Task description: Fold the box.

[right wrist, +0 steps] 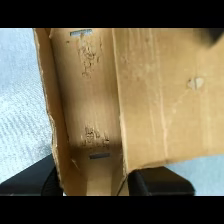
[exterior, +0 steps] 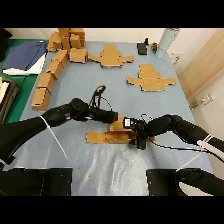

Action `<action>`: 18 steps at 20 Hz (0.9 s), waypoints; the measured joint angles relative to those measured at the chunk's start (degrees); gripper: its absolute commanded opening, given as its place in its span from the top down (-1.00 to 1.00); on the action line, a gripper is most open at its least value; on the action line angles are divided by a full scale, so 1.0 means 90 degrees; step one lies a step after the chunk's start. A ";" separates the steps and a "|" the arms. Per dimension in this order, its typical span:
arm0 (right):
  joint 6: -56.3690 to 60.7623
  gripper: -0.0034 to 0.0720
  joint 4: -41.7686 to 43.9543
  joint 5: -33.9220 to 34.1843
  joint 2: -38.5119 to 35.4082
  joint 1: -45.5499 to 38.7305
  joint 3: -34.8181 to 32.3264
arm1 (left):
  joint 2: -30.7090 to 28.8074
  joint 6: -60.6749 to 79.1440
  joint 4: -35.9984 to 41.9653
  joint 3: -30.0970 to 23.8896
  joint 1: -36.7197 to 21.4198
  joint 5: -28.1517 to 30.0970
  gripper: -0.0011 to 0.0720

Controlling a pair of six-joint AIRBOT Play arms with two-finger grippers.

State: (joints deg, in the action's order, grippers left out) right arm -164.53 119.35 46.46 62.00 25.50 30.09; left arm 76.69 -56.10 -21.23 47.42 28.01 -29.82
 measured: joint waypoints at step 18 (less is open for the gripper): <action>0.0000 -0.21 -0.0002 0.0005 0.0000 0.0000 0.0000 | -0.2696 0.3453 -0.1452 -0.1571 0.0024 -0.1564 0.72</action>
